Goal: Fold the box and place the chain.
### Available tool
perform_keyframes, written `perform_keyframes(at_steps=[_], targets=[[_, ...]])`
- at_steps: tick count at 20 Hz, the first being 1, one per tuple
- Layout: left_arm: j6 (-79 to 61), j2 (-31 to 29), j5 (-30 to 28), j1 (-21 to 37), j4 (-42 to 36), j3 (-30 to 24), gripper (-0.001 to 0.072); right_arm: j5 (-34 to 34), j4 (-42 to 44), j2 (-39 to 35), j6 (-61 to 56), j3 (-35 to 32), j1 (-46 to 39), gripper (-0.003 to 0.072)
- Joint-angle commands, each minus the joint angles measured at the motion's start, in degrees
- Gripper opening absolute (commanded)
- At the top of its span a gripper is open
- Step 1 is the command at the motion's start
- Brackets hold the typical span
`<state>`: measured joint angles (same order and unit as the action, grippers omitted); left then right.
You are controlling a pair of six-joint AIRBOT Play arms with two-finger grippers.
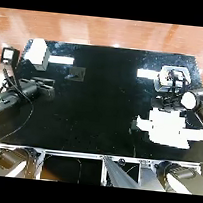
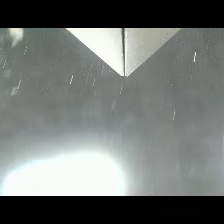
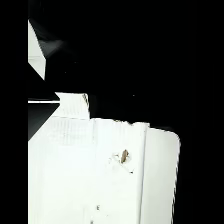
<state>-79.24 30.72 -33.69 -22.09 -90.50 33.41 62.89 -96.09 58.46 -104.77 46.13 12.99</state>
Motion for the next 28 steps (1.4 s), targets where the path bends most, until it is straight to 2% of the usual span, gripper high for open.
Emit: perform_keyframes(at_steps=[1, 6, 7, 8, 9, 10, 11, 12, 14, 16, 17, 19, 21, 23, 24, 27, 28], targets=[[0.00, 0.22, 9.62, -0.02, -0.59, 0.00, 0.0021, -1.77, 0.00, 0.02, -0.02, -0.02, -0.02, 0.0042], [0.28, 0.22, 21.03, -0.02, -0.74, 0.00, 0.0021, -3.69, 0.04, 0.02, -0.04, -0.02, 0.00, 0.0043], [0.28, 0.31, 21.79, -0.04, -2.38, 0.00, 0.0024, -3.48, 0.00, 0.02, -0.02, -0.02, -0.02, 0.0044], [0.28, 0.85, 22.32, -0.04, -4.00, 0.00, 0.0077, -3.50, -0.20, 0.02, -0.02, -0.02, -0.02, 0.0047], [0.26, 1.90, 22.10, -0.04, -5.07, 0.00, 0.0372, -3.65, -0.20, 0.02, -0.02, -0.02, -0.15, 0.0302], [0.31, 3.37, 21.55, -0.33, -5.64, 0.04, 0.0614, -3.87, 0.11, 0.02, 0.00, 0.00, -0.39, 0.0719], [0.20, 5.22, 20.35, -0.55, -6.05, 0.15, 0.0609, -3.72, 0.42, 0.02, 0.59, 0.46, -0.70, 0.0720], [0.20, 7.54, 16.48, -0.85, -6.03, 0.98, 0.0608, -2.99, 1.25, 0.00, 3.52, 1.68, -1.53, 0.0720], [0.22, 13.42, 2.05, -0.81, -7.58, 5.05, 0.0604, 0.94, 1.29, 0.00, 9.66, 6.54, -6.56, 0.0720], [0.20, 19.19, -9.99, -0.85, -8.15, 9.09, 0.0603, 3.21, 1.62, 0.00, 14.58, 10.54, -17.59, 0.0720], [0.20, 21.53, -12.74, -0.83, -8.11, 10.38, 0.0603, 3.08, 2.03, 0.02, 16.20, 10.95, -25.00, 0.0720], [0.37, 24.52, -11.28, -0.81, -8.74, 10.99, 0.0604, 1.60, 8.46, 0.79, 26.49, 10.95, -40.76, 0.0720], [0.37, 26.36, -9.75, -0.81, -10.14, 10.99, 0.0604, 3.26, 22.67, 2.97, 38.45, 10.95, -56.63, 0.0720], [0.37, 27.19, -9.22, -0.81, -11.58, 11.02, 0.0604, 7.98, 38.75, 8.17, 47.58, 11.02, -70.18, 0.0720], [0.37, 27.26, -9.20, -0.81, -11.98, 11.02, 0.0604, 11.89, 42.45, 11.80, 50.14, 11.39, -75.23, 0.0720], [0.33, 27.28, -8.68, -0.81, -12.11, 11.13, 0.0604, 26.29, 37.42, 23.52, 50.34, 14.91, -81.94, 0.0720], [0.20, 27.28, -7.93, -0.81, -12.31, 11.13, 0.0604, 27.61, 35.71, 26.51, 48.92, 15.26, -82.25, 0.0720]])
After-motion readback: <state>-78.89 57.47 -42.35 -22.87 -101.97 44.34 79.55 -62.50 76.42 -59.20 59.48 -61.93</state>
